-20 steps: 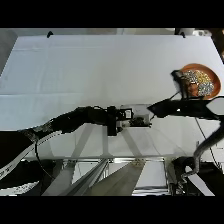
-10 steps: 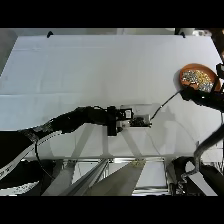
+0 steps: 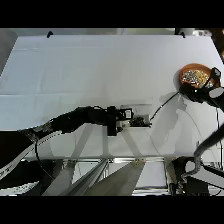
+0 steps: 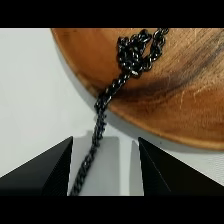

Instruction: Fold the box and place the chain.

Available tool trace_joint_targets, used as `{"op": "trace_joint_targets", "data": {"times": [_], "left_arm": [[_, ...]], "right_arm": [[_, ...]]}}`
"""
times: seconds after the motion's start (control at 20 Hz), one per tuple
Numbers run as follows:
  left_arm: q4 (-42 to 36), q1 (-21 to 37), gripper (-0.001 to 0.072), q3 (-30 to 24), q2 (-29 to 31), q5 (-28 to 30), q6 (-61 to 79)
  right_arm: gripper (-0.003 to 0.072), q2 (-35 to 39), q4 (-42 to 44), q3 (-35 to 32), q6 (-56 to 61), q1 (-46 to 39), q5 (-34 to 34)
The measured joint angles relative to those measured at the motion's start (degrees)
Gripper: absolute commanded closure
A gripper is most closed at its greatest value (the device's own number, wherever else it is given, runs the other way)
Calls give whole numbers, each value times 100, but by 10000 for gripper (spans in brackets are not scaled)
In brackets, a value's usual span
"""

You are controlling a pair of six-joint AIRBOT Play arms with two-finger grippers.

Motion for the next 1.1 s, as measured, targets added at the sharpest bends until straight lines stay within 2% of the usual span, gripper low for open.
{"op": "trace_joint_targets", "data": {"times": [0.25,0.3,0.35,0.4,0.8,0.95,1.1], "left_arm": [[0,0,455,0,0,0,2],[-2,0,455,0,0,0,2],[-2,0,455,0,0,0,0],[0,2,455,0,0,0,2],[0,2,455,0,0,0,2],[-2,2,455,0,0,0,2],[0,0,455,0,0,0,2]], "right_arm": [[297,-431,273,55,-52,79,-256],[394,-463,299,57,-105,127,-326],[560,-492,310,57,-166,179,-391],[655,-511,321,61,-190,247,-433],[669,-313,330,66,-328,424,-612],[669,201,315,63,-695,435,-269],[669,1023,313,61,-1143,437,302]]}}
